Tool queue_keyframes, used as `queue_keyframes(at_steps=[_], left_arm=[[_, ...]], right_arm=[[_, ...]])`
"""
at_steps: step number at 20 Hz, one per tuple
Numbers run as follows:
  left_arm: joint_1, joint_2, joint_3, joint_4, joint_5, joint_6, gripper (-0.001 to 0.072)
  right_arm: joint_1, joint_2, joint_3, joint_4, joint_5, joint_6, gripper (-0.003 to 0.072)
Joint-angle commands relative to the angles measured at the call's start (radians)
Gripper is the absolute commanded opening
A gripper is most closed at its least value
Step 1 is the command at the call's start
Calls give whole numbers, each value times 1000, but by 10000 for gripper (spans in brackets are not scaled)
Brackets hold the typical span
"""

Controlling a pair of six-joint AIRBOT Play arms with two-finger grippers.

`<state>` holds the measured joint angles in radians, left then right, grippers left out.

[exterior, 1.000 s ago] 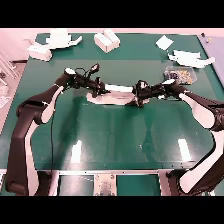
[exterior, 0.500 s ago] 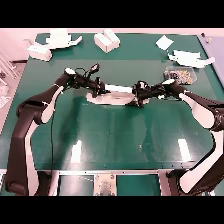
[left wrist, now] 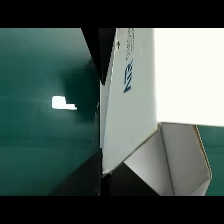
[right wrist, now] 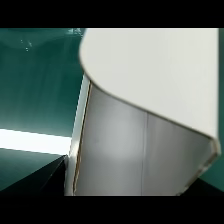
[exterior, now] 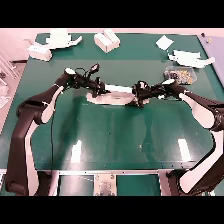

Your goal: Fold the box and place the chain.

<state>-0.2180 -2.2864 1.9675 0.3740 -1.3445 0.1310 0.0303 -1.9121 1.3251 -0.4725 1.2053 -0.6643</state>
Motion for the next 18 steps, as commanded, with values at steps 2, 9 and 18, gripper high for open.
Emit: queue_keyframes(at_steps=[2, 9, 18], left_arm=[[1, -1, 0, 0, 0, 0, 21], [1, -1, 0, -1, 1, 0, 21], [7, 0, 34, -167, -40, 8, 433]], right_arm=[[1, 0, 0, 0, 0, 2, 581], [1, 0, 0, 0, 0, 1, 581], [1, 0, 0, 1, 0, 1, 581]])
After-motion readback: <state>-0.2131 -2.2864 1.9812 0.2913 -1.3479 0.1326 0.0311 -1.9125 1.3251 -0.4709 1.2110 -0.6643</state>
